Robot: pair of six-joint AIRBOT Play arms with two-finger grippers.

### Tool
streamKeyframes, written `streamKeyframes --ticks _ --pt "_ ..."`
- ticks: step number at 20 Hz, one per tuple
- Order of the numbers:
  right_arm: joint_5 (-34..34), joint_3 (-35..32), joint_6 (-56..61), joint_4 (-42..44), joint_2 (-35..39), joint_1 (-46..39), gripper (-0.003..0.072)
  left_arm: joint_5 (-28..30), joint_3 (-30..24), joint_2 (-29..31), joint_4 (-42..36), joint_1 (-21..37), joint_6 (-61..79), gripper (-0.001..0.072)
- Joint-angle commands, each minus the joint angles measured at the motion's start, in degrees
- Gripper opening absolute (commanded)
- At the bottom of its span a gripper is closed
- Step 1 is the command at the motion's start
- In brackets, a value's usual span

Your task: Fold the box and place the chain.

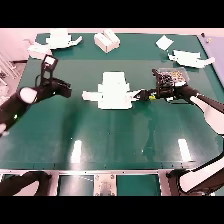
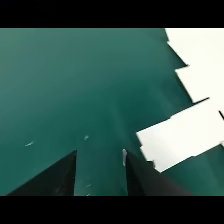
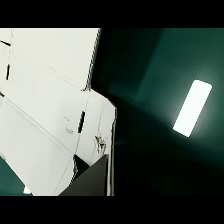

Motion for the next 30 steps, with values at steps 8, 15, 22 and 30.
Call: streamKeyframes --ticks 8,15,22,30 --pt "0.0 0.0 0.0 -0.2 0.0 0.0 0.0008 -33.0 29.8 -34.0 -18.8 1.5 14.4 0.0347" --pt "0.0 0.0 0.0 -0.3 0.0 0.0 0.0008 -22.7 36.4 -39.9 -21.6 2.8 13.2 0.0368" --pt "0.0 0.0 0.0 -0.7 0.0 0.0 0.001 -30.6 37.3 -40.2 -23.9 2.8 13.0 0.0367" --pt "0.0 0.0 0.0 -0.7 0.0 0.0 0.001 -38.1 46.1 -47.5 -24.3 4.1 9.0 0.037"
